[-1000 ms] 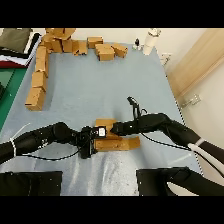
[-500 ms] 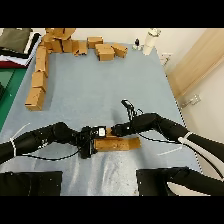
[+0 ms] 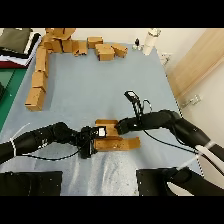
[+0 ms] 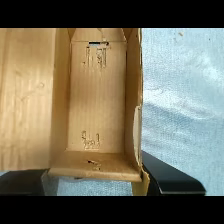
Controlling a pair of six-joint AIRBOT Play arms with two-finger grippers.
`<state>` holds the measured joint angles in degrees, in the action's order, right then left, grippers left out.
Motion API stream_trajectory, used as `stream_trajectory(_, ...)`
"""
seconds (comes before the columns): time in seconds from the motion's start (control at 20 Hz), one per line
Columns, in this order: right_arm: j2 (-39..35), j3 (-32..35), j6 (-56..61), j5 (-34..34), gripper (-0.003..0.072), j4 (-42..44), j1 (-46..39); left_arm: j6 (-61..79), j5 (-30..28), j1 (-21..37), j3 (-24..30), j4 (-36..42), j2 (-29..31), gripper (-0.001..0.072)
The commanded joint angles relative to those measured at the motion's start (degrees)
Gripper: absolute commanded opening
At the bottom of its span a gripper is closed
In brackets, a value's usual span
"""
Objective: Fold the box.
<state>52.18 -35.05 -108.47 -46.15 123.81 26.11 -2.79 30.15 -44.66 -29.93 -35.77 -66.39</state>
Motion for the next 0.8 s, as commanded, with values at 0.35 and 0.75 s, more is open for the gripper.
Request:
stream_trajectory(0.35,-12.41,4.04,-8.57,-32.17,0.042,-11.15,8.0,-0.02,-0.02,0.0,0.0,0.0,-0.04,0.0472)
stream_trajectory(0.75,-5.62,8.44,-22.45,-0.83,0.0587,-20.87,9.33,-0.02,0.0,0.0,0.0,0.0,-0.04,0.0472)
